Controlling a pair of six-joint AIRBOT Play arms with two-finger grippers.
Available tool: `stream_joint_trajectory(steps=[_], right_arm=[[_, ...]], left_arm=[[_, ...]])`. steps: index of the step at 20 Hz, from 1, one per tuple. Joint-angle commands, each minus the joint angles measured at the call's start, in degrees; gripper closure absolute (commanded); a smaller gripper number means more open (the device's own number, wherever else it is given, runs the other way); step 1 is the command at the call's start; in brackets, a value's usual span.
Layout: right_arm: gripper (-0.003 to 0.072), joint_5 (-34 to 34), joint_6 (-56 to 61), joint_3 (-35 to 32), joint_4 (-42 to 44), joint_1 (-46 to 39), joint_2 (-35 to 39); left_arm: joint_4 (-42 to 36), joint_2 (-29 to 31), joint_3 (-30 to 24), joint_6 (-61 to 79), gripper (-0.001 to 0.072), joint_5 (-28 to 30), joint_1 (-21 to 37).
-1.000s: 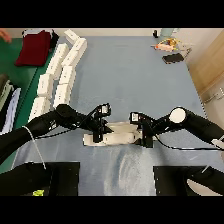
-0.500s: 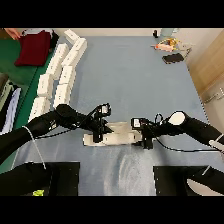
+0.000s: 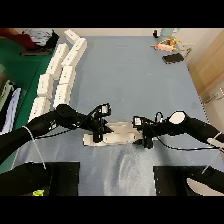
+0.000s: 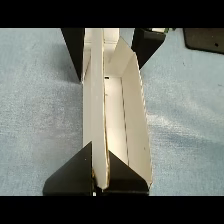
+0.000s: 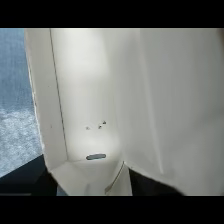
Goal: Fold the box.
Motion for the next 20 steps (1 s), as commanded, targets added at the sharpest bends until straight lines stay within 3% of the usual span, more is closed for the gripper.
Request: stream_joint_trajectory(steps=[1, 11, 20], right_arm=[[0.0125, 2.3, 1.0, -0.3, 0.3, -0.9, 0.1], [0.0125, 4.5, 1.0, -1.2, 1.7, -0.1, 0.1], [0.0081, 0.7, -3.6, -1.5, 1.7, 0.2, 0.1]], left_arm=[[0.0, 0.0, 0.0, 0.0, 0.0697, 0.0, 0.0], [0.0, 0.0, 0.0, 0.0, 0.0697, 0.0, 0.0], [0.0, 0.0, 0.0, 0.0, 0.0697, 0.0, 0.0]])
